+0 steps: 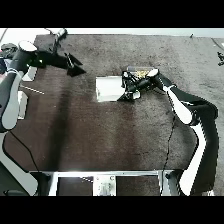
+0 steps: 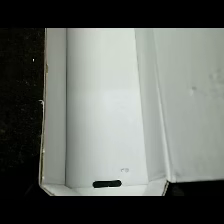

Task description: Fold the box and place the chain.

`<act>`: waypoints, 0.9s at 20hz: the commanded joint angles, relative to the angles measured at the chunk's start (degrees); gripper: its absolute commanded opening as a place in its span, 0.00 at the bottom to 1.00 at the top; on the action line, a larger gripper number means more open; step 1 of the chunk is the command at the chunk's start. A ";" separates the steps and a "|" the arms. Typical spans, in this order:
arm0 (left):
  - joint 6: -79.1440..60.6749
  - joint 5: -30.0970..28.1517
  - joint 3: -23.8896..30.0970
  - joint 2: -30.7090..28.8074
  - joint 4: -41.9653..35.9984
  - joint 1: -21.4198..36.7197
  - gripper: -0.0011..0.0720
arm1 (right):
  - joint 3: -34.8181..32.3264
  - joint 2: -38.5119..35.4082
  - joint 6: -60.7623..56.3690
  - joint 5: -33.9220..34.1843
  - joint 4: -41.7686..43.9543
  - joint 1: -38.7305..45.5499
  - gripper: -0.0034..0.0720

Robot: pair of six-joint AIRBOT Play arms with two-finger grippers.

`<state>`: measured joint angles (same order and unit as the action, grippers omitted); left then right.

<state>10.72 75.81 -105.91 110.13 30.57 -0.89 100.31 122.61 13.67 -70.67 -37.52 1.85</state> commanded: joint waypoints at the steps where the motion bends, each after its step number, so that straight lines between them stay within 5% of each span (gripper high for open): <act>1: -16.90 -0.74 5.01 2.80 -1.40 0.00 0.98 | 0.04 0.02 0.00 -0.02 0.00 0.02 0.57; 6: -31.01 -0.15 11.21 7.45 -7.74 -0.68 0.99 | 0.04 0.02 0.00 -0.04 0.02 0.02 0.57; 18: -33.29 -1.90 12.07 10.99 -7.02 -4.90 0.99 | 0.04 0.02 0.00 -0.04 0.02 0.02 0.58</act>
<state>-22.06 73.97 -93.91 120.66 23.62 -5.08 100.31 122.61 13.69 -70.70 -37.52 1.85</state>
